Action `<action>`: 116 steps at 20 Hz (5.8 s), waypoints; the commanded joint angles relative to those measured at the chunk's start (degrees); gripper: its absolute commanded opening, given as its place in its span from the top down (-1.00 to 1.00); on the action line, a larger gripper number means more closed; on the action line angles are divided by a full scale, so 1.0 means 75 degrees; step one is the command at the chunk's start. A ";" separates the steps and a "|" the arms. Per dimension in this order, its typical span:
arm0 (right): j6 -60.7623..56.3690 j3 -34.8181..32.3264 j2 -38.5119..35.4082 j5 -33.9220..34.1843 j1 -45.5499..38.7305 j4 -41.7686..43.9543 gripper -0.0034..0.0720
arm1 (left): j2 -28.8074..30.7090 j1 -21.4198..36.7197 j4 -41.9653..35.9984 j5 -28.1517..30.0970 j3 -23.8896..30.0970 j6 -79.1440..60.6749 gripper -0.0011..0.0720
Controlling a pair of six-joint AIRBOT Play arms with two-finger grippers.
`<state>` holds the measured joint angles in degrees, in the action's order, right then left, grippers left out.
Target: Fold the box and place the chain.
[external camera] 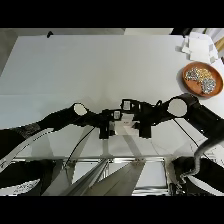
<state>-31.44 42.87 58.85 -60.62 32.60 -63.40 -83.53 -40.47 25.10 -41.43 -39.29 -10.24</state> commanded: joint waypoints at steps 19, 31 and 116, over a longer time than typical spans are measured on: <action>0.0029 -0.0085 -0.0076 -0.0312 0.0137 -0.0009 0.49 | 0.0006 0.0003 0.0003 0.0003 -0.0003 -0.0003 0.75; 0.0023 -0.0163 0.0020 0.0592 0.0137 0.0152 0.33 | 0.0006 0.0003 0.0003 0.0000 -0.0003 -0.0003 0.75; 0.1466 -0.2725 -0.1536 0.2212 -0.0603 0.4505 0.87 | 0.0006 0.0003 0.0003 0.0003 -0.0003 -0.0003 0.75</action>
<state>-22.39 22.48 48.12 -43.55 28.08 -31.29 -83.53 -40.47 25.12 -41.41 -39.29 -10.31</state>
